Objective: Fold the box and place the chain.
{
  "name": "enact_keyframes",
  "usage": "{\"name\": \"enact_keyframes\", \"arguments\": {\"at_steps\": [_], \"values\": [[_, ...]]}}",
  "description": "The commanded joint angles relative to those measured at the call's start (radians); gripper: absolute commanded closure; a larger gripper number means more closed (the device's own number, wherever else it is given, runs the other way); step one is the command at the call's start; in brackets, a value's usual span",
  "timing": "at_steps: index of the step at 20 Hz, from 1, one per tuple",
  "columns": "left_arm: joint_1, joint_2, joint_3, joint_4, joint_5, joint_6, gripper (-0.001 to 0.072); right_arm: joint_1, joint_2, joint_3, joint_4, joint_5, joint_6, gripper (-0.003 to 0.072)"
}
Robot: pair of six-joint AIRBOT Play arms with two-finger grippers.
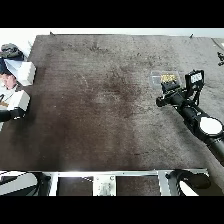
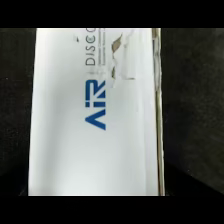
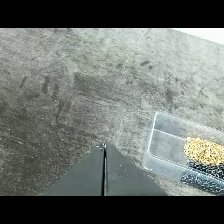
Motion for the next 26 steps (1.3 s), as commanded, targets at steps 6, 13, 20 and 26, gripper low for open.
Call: {"name": "enact_keyframes", "arguments": {"at_steps": [6,13,20,26], "values": [[0.001,-0.025,0.027,0.081,0.019,0.024,0.0172,0.0,0.001,-0.001,-0.003,0.0,0.0,0.0675],[0.001,-0.025,0.163,0.08,-0.197,-0.047,0.0096,0.0,0.001,-0.001,-0.003,-0.007,0.0,0.0675],[0.001,-0.025,0.169,0.089,-0.08,-0.072,-0.0011,0.0,0.001,-0.001,-0.003,-0.007,0.0,0.0675],[0.001,-0.001,0.333,-0.037,-0.344,-0.068,-0.0011,0.0,0.002,0.0,-0.003,-0.006,0.0,0.0675]]}}
